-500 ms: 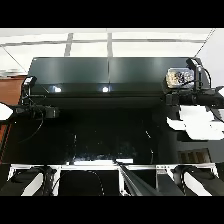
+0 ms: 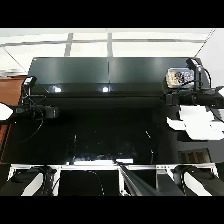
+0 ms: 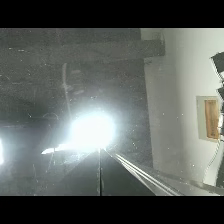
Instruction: Fold the box and place the chain.
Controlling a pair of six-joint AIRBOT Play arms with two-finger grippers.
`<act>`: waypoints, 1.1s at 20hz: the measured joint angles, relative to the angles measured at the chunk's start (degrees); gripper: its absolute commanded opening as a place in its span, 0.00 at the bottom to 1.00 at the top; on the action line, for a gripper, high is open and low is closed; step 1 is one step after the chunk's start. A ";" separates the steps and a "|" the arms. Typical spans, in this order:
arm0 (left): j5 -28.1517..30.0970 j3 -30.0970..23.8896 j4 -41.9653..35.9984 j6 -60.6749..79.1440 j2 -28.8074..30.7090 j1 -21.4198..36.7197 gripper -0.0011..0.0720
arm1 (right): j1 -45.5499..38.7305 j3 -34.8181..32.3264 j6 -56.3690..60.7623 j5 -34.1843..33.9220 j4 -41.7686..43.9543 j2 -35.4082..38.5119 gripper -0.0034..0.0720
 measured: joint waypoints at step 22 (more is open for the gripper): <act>17.64 -0.02 -0.17 0.55 -5.51 -0.39 0.98 | 0.00 -1.01 0.94 -35.08 -1.18 -1.05 0.98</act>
